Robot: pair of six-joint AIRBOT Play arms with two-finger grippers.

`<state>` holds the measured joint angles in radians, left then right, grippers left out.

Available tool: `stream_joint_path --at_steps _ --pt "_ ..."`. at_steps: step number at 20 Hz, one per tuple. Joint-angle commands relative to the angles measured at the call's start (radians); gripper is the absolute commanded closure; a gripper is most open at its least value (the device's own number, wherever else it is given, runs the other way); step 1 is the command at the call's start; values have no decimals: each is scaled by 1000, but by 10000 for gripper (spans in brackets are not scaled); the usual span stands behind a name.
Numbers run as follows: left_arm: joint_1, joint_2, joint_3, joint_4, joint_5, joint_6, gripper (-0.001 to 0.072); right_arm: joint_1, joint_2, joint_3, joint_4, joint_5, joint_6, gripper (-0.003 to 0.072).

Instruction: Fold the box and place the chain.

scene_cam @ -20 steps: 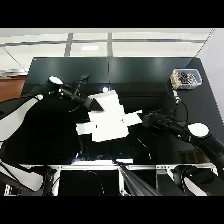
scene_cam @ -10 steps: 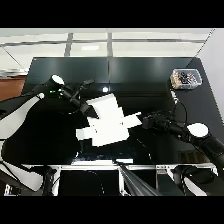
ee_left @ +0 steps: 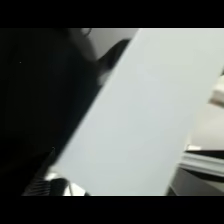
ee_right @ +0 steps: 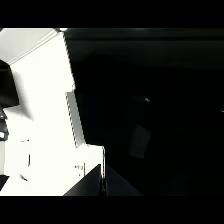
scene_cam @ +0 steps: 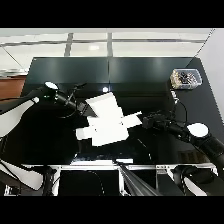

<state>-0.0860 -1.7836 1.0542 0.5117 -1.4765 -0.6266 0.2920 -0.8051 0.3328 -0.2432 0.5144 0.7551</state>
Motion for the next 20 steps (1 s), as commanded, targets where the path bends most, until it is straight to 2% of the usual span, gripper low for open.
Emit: stream_joint_path --at_steps 1,2,5,7,8,9,10,11,13,14,15,16,17,19,20 --pt "-8 2 -62 -116 -4 86 95 1 0 -1 0 -2 0 673" --pt "-21 2 -65 -108 -2 100 106 1 0 -1 0 -2 0 673" --pt "-59 2 -64 -100 -13 159 310 1 0 -1 0 -1 0 673" --pt "-68 2 -56 -77 -25 175 317 1 0 0 0 2 0 674" --pt "-68 2 -49 -51 -30 174 371 1 0 -1 -1 4 0 674" --pt "-68 2 -41 -21 -33 174 457 1 0 0 -1 5 0 674" --pt "-68 1 -35 0 -42 174 493 1 0 -1 -1 5 0 673" --pt "-69 1 -28 15 -56 175 580 1 0 -1 -1 5 0 673" --pt "-69 2 -14 34 -82 174 679 1 0 0 -1 1 0 658" --pt "-68 2 -5 34 -91 174 680 1 0 0 -1 -7 0 408" --pt "-69 2 5 32 -97 173 681 0 0 6 -3 -1 0 113" --pt "-69 5 14 31 -96 158 682 -5 0 24 -42 31 -1 45" --pt "-69 13 19 31 -97 124 683 -24 0 62 -151 105 -2 45" --pt "-82 64 2 66 -104 96 685 -76 0 185 -462 332 0 46" --pt "-99 109 -26 94 -68 100 685 -95 0 243 -596 451 0 46"
